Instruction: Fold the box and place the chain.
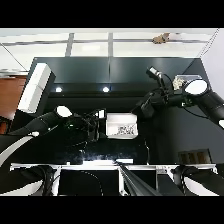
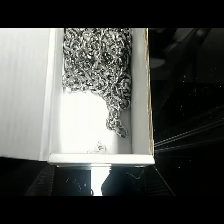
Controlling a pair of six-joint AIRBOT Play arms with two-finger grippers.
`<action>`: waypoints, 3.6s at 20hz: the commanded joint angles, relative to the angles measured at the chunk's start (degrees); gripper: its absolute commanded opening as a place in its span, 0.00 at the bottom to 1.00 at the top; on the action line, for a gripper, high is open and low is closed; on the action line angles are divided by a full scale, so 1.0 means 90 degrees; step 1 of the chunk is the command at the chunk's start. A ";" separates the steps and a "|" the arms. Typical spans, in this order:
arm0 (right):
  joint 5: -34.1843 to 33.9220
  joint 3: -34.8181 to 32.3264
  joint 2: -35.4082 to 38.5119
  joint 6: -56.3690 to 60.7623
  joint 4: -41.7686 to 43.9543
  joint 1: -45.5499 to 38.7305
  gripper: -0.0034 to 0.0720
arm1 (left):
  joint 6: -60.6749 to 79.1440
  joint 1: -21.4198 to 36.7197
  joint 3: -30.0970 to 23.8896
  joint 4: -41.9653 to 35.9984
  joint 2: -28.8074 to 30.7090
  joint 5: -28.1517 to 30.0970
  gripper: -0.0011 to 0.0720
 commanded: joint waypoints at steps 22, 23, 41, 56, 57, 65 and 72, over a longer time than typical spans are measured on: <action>-0.1265 -0.1362 0.0704 -0.3094 -0.0289 0.1224 0.99 | 0.0002 -0.0002 0.0002 0.0002 -0.0002 0.0000 0.65; -0.1253 -0.1362 0.0704 -0.3094 -0.0318 0.1222 0.99 | 0.0002 -0.0002 0.0002 0.0002 -0.0002 0.0000 0.65; -0.1311 -0.1166 0.0719 -0.2295 -0.0719 0.1591 0.57 | 0.0002 -0.0002 0.0002 0.0002 -0.0002 0.0000 0.65; -0.1071 -0.1202 0.0704 -0.2091 -0.0772 0.1625 0.29 | 0.0002 -0.0002 0.0002 0.0002 -0.0002 -0.0002 0.65; -0.1042 -0.1219 0.0704 -0.2091 -0.0770 0.1671 0.29 | 0.0002 -0.0002 0.0002 0.0002 -0.0002 0.0000 0.65; -0.1205 -0.1256 0.0695 -0.2016 -0.0913 0.1775 0.32 | 0.0002 -0.0002 0.0002 0.0002 -0.0002 0.0000 0.65; -0.1443 -0.1358 0.0646 -0.1712 -0.0906 0.1775 0.32 | 0.0002 -0.0002 0.0002 0.0002 -0.0002 0.0000 0.65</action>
